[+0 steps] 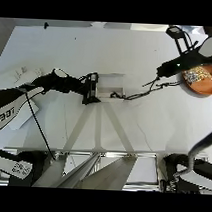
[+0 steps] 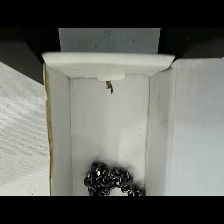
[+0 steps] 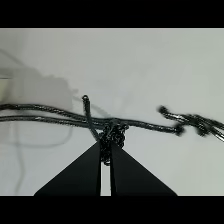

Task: Fold the box and place the chain.

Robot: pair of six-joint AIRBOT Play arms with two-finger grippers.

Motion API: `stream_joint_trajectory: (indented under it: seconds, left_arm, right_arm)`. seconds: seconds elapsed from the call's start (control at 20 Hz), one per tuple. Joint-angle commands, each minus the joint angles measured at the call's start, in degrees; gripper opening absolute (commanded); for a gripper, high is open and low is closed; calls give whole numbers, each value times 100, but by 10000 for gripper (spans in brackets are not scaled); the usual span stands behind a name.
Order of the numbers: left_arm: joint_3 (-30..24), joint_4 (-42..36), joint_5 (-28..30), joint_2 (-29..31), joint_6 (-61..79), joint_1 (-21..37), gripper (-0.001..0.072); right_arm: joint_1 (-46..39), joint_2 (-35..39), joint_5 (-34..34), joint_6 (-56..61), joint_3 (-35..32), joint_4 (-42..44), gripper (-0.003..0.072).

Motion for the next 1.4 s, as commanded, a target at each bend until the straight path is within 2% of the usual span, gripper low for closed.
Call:
stream_joint_trajectory:
  seconds: [0.0,0.25,0.75,0.9,1.35]
  left_arm:
    - [0,2,0,-2,0,2,216]
    - [0,2,0,-2,0,2,216]
    - [0,2,0,-2,0,2,216]
    - [0,2,0,0,0,2,216]
    - [0,2,0,0,0,2,216]
  right_arm:
    - [772,105,122,-129,4,122,16]
    - [1690,105,-177,-114,2,133,16]
    - [2828,39,-1930,26,2,291,16]
    - [3008,-251,-1958,70,2,387,17]
    - [3058,-1814,-1574,520,2,90,19]
